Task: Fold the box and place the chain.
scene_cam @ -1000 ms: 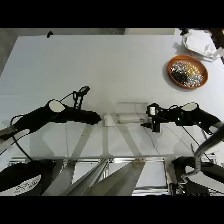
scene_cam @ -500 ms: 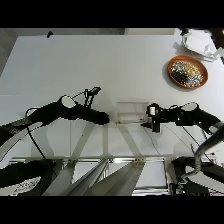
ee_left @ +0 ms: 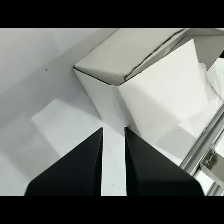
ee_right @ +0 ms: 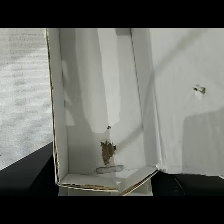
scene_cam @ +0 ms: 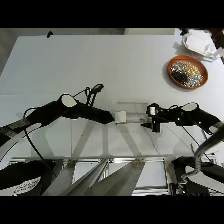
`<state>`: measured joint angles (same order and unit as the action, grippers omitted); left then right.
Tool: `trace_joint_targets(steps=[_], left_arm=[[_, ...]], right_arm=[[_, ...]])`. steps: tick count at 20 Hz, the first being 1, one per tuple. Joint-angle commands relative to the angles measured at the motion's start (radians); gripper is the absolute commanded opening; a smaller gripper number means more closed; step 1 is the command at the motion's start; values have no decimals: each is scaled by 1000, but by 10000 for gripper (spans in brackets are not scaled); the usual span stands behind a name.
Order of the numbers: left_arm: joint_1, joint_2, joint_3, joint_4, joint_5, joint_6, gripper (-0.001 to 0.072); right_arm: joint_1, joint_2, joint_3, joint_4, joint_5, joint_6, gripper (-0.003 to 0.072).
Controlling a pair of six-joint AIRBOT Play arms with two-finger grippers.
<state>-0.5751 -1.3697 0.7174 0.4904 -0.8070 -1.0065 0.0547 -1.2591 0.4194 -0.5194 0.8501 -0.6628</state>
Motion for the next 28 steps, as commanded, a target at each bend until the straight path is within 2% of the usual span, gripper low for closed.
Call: trace_joint_targets(steps=[1,10,11,12,13,18,28], left_arm=[[-14,2,7,-7,21,0,152],[-17,34,10,0,-5,18,161],[-19,34,10,0,-8,18,242],[-23,34,10,0,-9,15,371],[-26,34,10,0,-5,15,416],[-58,25,29,14,60,-74,409],[-131,-32,178,285,56,-382,411]], right_arm=[[0,0,0,0,0,0,403],[0,0,0,0,0,0,403],[0,0,0,0,0,0,403],[0,0,0,0,0,0,403],[0,0,0,0,0,0,403],[0,0,0,0,0,0,403],[0,0,0,0,0,0,403]])
